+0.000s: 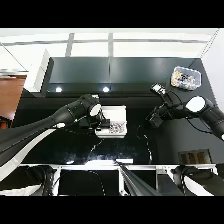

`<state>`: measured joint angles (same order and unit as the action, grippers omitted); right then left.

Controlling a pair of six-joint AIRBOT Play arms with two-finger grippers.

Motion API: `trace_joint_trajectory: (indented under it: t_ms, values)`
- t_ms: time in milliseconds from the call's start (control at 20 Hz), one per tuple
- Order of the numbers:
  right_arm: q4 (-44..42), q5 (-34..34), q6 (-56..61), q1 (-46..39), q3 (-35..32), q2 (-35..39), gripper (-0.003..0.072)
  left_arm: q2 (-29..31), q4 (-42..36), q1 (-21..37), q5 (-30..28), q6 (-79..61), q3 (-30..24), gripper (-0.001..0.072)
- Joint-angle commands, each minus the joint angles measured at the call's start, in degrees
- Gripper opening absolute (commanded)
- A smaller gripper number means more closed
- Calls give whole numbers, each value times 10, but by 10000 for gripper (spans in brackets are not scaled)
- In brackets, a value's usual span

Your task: Fold the box and place the chain.

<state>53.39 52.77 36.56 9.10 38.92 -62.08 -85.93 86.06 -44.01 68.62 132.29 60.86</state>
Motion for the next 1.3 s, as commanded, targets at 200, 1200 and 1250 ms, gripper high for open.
trace_joint_trajectory:
  t_ms: [200,1200,1250]
  values:
    - [-28,-37,-157,30,-35,-9,277,0,0,0,0,0,1,33]
    - [-245,-119,-521,135,-53,-62,464,0,0,0,6,0,1,33]
    - [-248,-119,-524,135,-53,-62,463,0,0,0,6,0,1,33]
